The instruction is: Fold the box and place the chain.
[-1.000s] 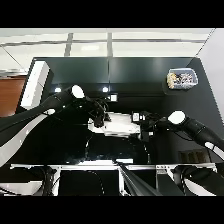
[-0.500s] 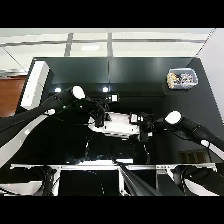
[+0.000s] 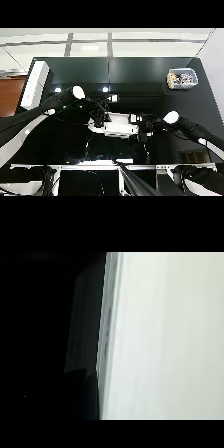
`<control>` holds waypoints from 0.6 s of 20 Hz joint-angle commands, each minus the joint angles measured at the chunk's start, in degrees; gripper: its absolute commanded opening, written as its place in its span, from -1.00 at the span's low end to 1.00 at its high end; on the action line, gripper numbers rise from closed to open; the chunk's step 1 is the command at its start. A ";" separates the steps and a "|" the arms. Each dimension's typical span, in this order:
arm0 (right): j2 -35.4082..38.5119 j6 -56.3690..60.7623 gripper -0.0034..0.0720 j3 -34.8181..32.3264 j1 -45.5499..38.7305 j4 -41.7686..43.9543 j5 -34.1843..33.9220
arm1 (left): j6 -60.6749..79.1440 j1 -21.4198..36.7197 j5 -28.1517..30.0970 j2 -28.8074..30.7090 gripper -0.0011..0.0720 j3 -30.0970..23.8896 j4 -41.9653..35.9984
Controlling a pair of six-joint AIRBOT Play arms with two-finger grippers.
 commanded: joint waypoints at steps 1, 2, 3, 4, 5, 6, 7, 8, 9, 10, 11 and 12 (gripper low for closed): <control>-0.28 0.24 0.91 -0.02 -0.22 -0.26 0.09 | -0.04 -0.02 -0.17 -0.04 -0.90 -0.02 0.68; -0.28 0.24 0.91 -0.02 -0.52 -0.09 0.22 | -0.04 -0.02 -0.17 -0.04 -0.90 -0.02 0.72; -0.28 0.24 0.91 -0.02 -0.98 -0.15 0.85 | -0.04 -0.02 -0.20 -0.04 -0.90 -0.02 0.94; -0.28 0.20 0.91 -0.02 -1.64 -0.13 1.64 | -0.04 0.00 -0.20 -0.04 -0.90 -0.02 0.94; -0.28 0.17 0.91 -0.02 -2.29 -0.15 2.40 | -0.04 0.00 -0.20 -0.04 -0.90 -0.02 0.94; -0.28 -0.07 0.91 -0.02 -2.73 -0.26 3.04 | -0.04 -0.02 -0.22 -0.04 -0.90 -0.02 0.92; -0.28 -0.22 0.91 -0.02 -2.71 -0.33 3.15 | -0.04 -0.02 -0.22 -0.04 -0.90 -0.02 0.92; -0.28 -0.22 0.91 -0.02 -2.71 -0.35 3.15 | -0.04 -0.02 -0.22 -0.04 -0.90 -0.02 0.92; -0.28 -0.22 0.91 -0.02 -2.71 -0.57 3.10 | -0.04 -0.02 -0.22 -0.04 -0.90 -0.02 0.92; -0.28 -0.22 0.91 -0.02 -2.71 -1.40 3.10 | -0.04 -0.02 -0.22 -0.04 -0.90 -0.02 0.92; -0.28 -0.22 0.91 -0.04 -2.71 -1.62 3.06 | -0.04 -0.02 -0.22 -0.04 -0.90 -0.02 0.92; -0.28 -0.20 0.91 -0.04 -2.71 -1.60 2.75 | -0.04 -0.02 -0.22 -0.04 -0.90 -0.02 0.92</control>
